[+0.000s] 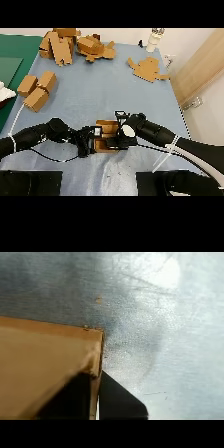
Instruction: Fold the box.
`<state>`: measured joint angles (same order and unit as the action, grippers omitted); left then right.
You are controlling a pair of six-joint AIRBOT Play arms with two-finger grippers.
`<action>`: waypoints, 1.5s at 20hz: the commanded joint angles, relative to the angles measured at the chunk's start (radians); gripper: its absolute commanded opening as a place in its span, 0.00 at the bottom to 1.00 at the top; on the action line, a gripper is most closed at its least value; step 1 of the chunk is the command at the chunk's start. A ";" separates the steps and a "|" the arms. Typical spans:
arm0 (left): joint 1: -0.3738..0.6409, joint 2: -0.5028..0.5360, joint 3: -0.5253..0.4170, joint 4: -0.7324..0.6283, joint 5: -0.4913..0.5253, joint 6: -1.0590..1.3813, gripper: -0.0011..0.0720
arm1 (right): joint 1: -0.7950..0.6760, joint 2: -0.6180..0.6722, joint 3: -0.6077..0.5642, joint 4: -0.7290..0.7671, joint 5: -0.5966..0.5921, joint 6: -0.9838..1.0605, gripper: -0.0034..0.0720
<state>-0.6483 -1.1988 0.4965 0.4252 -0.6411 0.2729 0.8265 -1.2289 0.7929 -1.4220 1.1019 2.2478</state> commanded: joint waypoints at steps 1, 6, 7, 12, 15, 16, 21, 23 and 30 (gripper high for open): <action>0.000 0.000 0.001 0.002 0.003 0.003 0.62 | 0.018 -0.015 0.004 -0.008 -0.005 0.015 0.06; 0.000 0.000 0.001 0.002 0.003 0.003 0.62 | 0.017 -0.018 0.009 -0.009 -0.007 0.011 0.14; 0.000 0.000 0.001 0.002 0.003 0.003 0.62 | 0.017 -0.018 0.017 -0.009 -0.005 0.011 0.28; 0.000 0.000 0.001 0.002 0.003 0.003 0.62 | 0.017 -0.016 0.069 -0.026 0.061 0.010 0.54; 0.000 0.000 0.001 0.002 0.003 0.003 0.62 | 0.014 -0.016 0.076 -0.060 0.134 0.011 0.55; 0.000 0.000 0.001 0.002 0.003 0.003 0.62 | 0.014 -0.016 0.076 -0.068 0.152 0.011 0.55; 0.000 0.000 0.001 0.002 0.003 0.003 0.62 | 0.015 0.019 0.086 -0.072 0.154 0.011 0.55; 0.000 0.000 0.001 0.002 0.003 0.003 0.62 | 0.015 0.072 0.100 -0.062 0.150 0.011 0.55; 0.000 0.000 0.001 0.002 0.003 0.003 0.62 | -0.045 0.297 0.113 -0.225 0.288 0.085 0.05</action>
